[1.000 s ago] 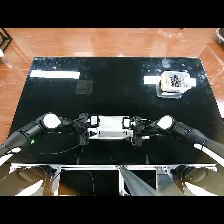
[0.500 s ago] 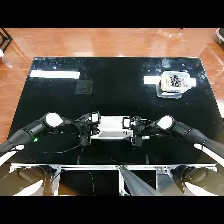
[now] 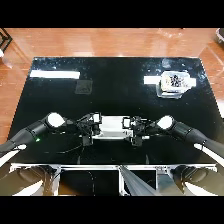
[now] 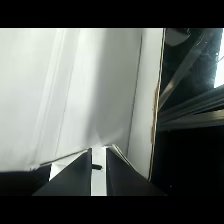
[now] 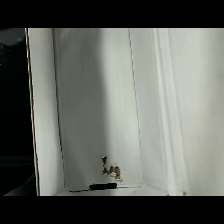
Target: Fold the box and place the chain.
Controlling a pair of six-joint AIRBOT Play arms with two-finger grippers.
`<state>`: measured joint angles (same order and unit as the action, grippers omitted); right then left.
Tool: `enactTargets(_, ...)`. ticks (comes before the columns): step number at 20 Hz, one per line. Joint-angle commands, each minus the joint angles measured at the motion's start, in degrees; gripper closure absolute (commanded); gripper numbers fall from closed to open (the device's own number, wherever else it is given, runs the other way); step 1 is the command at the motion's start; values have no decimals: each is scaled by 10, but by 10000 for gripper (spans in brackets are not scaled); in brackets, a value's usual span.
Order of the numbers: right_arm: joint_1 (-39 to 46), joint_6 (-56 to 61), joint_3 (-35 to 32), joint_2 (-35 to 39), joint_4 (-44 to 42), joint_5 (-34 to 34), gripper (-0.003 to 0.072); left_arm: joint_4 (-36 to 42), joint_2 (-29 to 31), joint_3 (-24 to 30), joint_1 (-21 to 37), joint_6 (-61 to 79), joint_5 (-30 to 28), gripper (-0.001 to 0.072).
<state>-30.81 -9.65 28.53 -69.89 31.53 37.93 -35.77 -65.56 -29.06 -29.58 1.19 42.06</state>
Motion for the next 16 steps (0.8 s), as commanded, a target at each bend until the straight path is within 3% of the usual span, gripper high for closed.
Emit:
enactTargets(1, 0, 0, 0, 0, 0, 0, 257, -1, -2, 0, -24, 4, -29, 509)
enactTargets(6, 0, 0, 0, 0, 0, 0, 257, -17, -2, 0, -28, 3, -35, 507)
enactTargets(7, 0, 0, 0, 0, 0, 0, 257, -17, -2, 0, -28, 3, -35, 480)
enactTargets(9, 0, 0, 0, 0, 0, 0, 257, -17, -2, 0, -28, -2, -35, 249)
enactTargets(12, 0, 0, 0, 0, 0, 0, 257, -17, -2, 0, -28, -3, -28, 305)
enactTargets(13, 0, 0, 0, 0, 0, 0, 257, -17, -1, -1, -28, -3, -27, 484)
enactTargets(14, 0, 0, 0, 0, 0, 0, 257, -16, -1, -1, -28, -3, -27, 466)
enactTargets(15, 0, 0, 0, 0, 0, 0, 257, -14, -1, -1, -28, -3, -28, 331)
enactTargets(16, 0, 0, 0, 0, 0, 0, 257, -15, -1, -1, -28, -3, -28, 297)
